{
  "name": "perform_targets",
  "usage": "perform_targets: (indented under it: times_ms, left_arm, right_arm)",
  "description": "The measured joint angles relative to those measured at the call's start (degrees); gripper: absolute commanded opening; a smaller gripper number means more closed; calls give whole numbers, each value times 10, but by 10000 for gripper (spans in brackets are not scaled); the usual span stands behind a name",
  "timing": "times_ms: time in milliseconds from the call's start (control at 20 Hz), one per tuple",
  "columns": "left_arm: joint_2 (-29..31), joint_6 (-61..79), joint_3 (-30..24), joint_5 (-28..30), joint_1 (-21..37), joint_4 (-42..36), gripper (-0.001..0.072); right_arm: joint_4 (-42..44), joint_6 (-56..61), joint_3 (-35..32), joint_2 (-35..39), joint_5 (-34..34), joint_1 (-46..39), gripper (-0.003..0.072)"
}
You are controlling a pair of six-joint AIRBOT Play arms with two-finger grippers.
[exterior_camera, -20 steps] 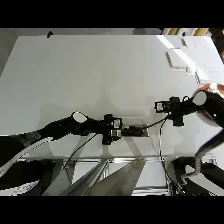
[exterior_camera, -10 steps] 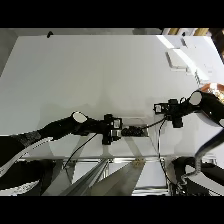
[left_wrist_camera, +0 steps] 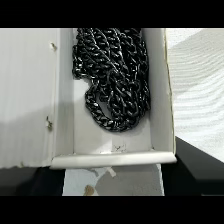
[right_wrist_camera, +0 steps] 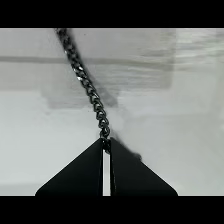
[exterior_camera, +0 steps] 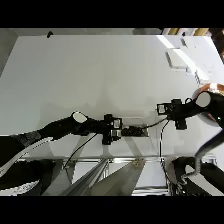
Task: Fold the box and place the chain.
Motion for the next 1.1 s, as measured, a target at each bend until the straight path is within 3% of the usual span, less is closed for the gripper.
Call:
perform_targets:
  times_ms: [250, 650, 900, 1100]
  left_arm:
    - [0, 0, 0, 0, 0, 0, 273]
    - [0, 0, 0, 0, 0, 0, 273]
    - [0, 0, 0, 0, 0, 0, 273]
    - [0, 0, 0, 0, 0, 0, 273]
  right_arm:
    - [71, 11, 0, 120, 45, 27, 19]
    - [158, 35, -1, 261, 94, 166, 19]
    - [228, 41, -20, 277, 21, 237, 19]
    - [250, 43, -34, 247, -49, 276, 20]
